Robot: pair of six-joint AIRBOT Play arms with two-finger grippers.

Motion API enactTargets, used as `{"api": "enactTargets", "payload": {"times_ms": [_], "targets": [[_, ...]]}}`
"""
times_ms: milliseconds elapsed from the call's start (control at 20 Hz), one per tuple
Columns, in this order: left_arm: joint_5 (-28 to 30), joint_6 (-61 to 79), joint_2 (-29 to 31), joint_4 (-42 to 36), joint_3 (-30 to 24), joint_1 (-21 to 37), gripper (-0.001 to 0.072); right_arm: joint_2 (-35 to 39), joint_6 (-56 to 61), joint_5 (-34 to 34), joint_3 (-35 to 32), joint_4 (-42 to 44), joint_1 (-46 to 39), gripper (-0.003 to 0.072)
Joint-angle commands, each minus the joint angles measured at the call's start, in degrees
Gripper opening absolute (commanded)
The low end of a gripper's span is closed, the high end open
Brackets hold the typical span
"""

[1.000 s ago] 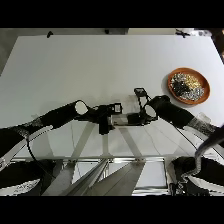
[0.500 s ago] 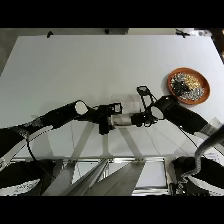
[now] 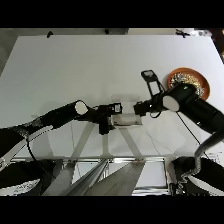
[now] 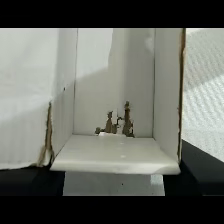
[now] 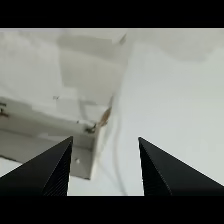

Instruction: Fold the box and place the chain.

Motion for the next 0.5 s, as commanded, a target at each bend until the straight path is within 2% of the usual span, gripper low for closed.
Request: {"api": "enactTargets", "payload": {"times_ms": [0,250,450], "targets": [[0.0,0.0,0.0,0.0,0.0,0.0,0.0135,0.5,-5.4,3.3,6.0,-4.9,-8.5,0.0465],[0.0,0.0,0.0,0.0,0.0,0.0,0.0135,-1.3,-15.6,0.2,6.1,-5.2,-26.3,0.0466],[0.0,0.0,0.0,0.0,0.0,0.0,0.0135,-5.2,-21.0,-5.0,6.1,-5.0,-34.6,0.0466]]}}
